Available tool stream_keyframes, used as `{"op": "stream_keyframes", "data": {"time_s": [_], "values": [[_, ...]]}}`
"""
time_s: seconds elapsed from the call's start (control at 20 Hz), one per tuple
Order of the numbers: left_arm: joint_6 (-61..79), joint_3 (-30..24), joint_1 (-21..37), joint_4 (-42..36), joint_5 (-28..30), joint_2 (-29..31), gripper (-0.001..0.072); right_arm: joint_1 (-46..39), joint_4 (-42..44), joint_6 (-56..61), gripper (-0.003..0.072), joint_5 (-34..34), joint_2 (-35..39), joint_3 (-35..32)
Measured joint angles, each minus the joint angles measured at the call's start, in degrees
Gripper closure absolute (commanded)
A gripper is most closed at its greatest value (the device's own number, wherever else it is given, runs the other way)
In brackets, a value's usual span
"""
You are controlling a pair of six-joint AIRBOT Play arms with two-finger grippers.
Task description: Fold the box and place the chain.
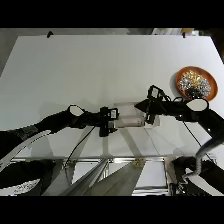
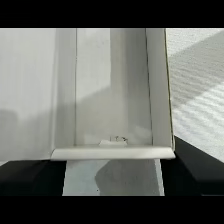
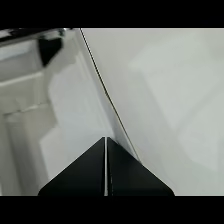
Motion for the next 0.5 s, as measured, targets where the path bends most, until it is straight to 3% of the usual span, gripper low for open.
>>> {"op": "stream_keyframes", "data": {"time_s": [0.2,0.5], "values": [[-0.02,0.0,0.0,0.0,-0.04,0.0,0.0347,0.74,-1.03,3.72,0.0669,-4.5,-5.14,0.0],[-0.04,0.0,0.0,-0.02,-0.07,0.0,0.0347,0.96,-5.81,11.98,0.0669,-5.16,-6.49,0.09]]}}
